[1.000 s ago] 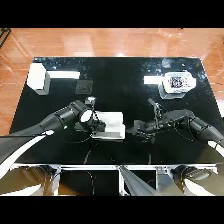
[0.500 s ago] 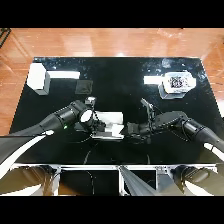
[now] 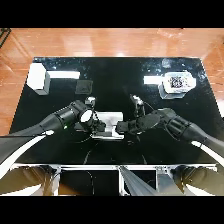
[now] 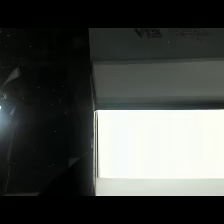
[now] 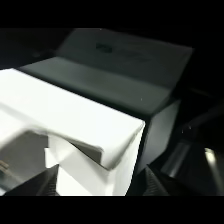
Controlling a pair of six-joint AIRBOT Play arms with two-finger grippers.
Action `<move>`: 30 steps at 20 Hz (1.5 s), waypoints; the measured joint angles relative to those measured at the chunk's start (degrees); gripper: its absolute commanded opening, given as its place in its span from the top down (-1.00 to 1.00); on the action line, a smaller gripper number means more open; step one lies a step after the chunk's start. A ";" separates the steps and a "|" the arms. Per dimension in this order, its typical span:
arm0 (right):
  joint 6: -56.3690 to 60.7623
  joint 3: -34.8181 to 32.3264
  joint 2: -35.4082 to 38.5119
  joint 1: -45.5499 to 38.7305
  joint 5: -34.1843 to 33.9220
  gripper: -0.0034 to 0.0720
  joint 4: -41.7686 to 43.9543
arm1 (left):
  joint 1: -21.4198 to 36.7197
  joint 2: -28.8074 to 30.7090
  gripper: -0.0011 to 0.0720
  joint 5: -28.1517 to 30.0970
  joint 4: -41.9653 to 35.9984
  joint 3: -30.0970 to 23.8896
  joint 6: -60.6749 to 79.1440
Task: Fold the box and place the chain.
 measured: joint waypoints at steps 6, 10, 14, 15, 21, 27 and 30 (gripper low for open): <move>13.88 6.27 -4.37 5.33 -3.96 -0.03 -14.36 | 0.00 0.00 0.91 0.02 0.02 0.00 0.35; 18.34 7.67 -5.62 6.32 -5.95 0.02 -18.12 | 0.00 0.00 0.91 0.04 0.02 0.00 0.68; 22.27 9.64 -6.86 7.32 -8.41 0.02 -22.01 | 0.00 0.00 0.91 0.04 0.02 0.00 0.70; 23.08 10.08 -7.17 7.61 -9.27 0.12 -23.04 | 0.00 0.00 0.91 0.04 0.02 0.00 0.70; 27.45 11.65 -8.87 9.84 -11.52 0.28 -26.36 | 0.00 0.00 0.91 0.09 0.07 0.02 0.72; 30.03 14.08 -11.37 11.19 -13.86 0.28 -27.61 | 0.00 0.00 0.91 0.04 0.04 0.00 0.74; 31.47 14.51 -11.78 11.39 -14.05 0.28 -27.67 | 0.00 0.00 0.91 0.07 0.04 0.00 0.74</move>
